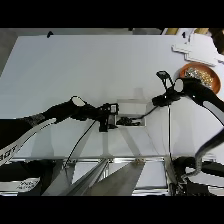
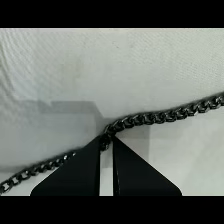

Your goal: Fold the box and place the chain.

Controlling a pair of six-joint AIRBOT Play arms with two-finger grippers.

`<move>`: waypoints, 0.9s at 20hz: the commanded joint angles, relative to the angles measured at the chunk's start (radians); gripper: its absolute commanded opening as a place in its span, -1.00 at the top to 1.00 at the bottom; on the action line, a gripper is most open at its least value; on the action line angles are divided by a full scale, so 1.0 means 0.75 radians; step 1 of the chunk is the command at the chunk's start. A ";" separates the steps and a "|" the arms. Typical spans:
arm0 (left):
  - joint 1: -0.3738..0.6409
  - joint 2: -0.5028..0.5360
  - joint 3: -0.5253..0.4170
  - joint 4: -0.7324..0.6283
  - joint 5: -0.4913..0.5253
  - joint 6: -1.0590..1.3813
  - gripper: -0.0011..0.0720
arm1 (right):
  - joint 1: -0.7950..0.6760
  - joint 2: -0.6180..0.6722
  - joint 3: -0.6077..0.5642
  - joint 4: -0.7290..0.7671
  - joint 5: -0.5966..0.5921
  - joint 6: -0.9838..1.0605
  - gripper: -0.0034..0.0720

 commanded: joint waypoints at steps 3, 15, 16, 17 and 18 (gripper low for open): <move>-0.001 0.000 0.000 0.000 0.000 0.001 0.51 | 0.001 0.129 -0.001 -0.008 0.064 -0.030 0.86; -0.001 0.000 0.000 0.001 0.000 0.001 0.51 | 0.065 0.812 -0.001 0.321 0.290 -0.155 0.86; -0.001 0.000 0.000 0.000 0.000 0.001 0.51 | 0.109 0.818 -0.002 0.318 0.321 -0.161 0.86; -0.001 0.000 0.000 0.000 0.000 0.001 0.51 | 0.160 0.819 -0.005 0.319 0.350 -0.181 0.86; -0.001 0.000 0.000 0.000 0.000 0.001 0.51 | 0.211 0.819 -0.008 0.318 0.369 -0.184 0.86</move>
